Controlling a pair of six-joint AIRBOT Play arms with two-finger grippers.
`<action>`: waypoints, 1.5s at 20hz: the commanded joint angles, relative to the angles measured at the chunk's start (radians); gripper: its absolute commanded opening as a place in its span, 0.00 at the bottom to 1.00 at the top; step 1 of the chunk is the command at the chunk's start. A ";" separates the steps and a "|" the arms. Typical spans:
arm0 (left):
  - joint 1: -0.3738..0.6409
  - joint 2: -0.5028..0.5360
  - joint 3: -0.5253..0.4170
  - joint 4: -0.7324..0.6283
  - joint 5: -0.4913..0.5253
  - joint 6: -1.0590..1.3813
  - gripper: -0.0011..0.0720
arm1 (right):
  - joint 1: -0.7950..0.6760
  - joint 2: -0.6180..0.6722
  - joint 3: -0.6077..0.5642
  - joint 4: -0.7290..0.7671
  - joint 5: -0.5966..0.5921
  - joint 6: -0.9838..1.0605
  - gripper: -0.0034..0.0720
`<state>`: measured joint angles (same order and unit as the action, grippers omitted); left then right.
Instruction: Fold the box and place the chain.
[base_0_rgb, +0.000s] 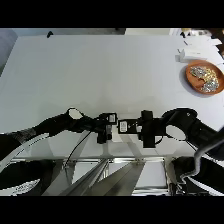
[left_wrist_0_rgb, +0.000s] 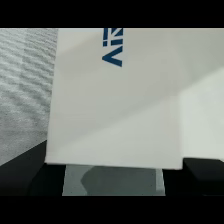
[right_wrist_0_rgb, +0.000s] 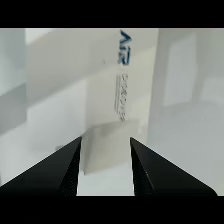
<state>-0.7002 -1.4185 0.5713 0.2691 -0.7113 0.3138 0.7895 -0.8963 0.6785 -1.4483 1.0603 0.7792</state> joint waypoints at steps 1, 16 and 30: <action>0.000 0.000 0.000 0.000 0.000 0.000 0.17 | 0.000 0.051 0.000 -0.074 0.074 0.117 0.53; 0.000 0.000 0.000 0.000 0.001 0.000 0.17 | -0.458 0.250 -0.042 0.536 0.240 0.578 0.37; 0.000 0.000 0.000 0.000 0.000 0.000 0.17 | -0.459 0.405 -0.218 0.472 0.164 0.753 0.28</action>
